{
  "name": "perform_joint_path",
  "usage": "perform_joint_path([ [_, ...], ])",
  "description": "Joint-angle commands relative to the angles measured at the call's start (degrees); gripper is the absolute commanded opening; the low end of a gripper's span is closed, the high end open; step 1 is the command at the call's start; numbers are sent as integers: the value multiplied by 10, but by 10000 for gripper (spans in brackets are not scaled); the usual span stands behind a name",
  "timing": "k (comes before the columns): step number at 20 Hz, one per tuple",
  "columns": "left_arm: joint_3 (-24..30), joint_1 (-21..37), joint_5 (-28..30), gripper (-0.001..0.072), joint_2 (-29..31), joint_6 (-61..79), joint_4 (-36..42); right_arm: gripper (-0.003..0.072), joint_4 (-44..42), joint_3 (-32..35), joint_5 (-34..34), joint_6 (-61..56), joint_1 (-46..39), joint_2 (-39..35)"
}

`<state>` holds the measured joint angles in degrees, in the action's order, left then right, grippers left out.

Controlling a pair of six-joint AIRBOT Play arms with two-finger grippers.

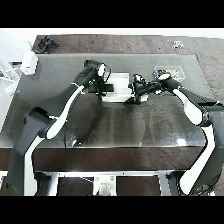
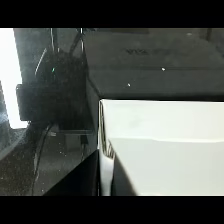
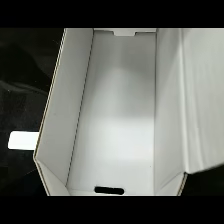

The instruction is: Fold the box and place the chain.

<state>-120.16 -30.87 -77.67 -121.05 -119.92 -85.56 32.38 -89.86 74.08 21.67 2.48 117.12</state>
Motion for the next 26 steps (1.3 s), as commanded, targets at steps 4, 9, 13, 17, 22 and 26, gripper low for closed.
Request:
perform_joint_path([
  [4,0,0,-10,582,0,-7,0,630,0,0,1,0,1,0],
  [9,0,0,-21,584,0,-12,3,630,0,0,1,0,1,0],
  [13,-2,1,-23,585,20,-8,19,630,0,0,1,0,1,0],
  [17,0,1,-22,613,60,36,22,630,0,0,1,0,1,0],
  [22,2,4,-21,702,115,246,23,630,0,0,1,0,1,0],
  [26,24,44,-60,701,137,540,34,630,0,0,1,0,1,0],
])
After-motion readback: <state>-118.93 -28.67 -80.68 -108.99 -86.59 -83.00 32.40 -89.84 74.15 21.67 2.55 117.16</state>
